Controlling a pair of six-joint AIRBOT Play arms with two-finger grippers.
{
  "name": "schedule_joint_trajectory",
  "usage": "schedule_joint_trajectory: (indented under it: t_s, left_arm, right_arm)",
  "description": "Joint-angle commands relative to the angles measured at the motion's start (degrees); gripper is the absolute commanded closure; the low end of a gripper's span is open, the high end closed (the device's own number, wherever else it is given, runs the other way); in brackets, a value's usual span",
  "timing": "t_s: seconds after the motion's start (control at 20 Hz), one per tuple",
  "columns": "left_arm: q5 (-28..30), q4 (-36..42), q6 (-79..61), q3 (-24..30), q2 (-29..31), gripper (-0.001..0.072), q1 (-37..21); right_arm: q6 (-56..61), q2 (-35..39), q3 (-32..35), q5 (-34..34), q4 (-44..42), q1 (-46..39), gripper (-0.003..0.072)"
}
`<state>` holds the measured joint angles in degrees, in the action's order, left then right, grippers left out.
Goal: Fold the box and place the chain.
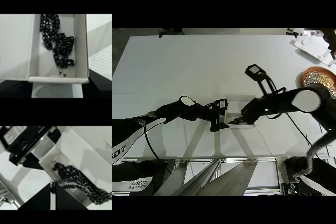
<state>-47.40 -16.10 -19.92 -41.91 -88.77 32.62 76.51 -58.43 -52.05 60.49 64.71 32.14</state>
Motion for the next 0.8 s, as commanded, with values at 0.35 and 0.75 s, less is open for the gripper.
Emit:
schedule_joint_trajectory:
  t_s: [0.35,0.75]
  left_arm:
    - [0.02,0.0,-0.02,-0.02,-0.02,0.0437,-0.02]
    - [0.02,0.0,0.0,-0.02,-0.02,0.0437,-0.02]
  right_arm:
    - [-0.04,-15.96,0.07,-1.55,-0.66,0.42,0.0477]
    - [-2.03,-12.37,0.04,-1.6,-0.22,-0.15,0.0429]
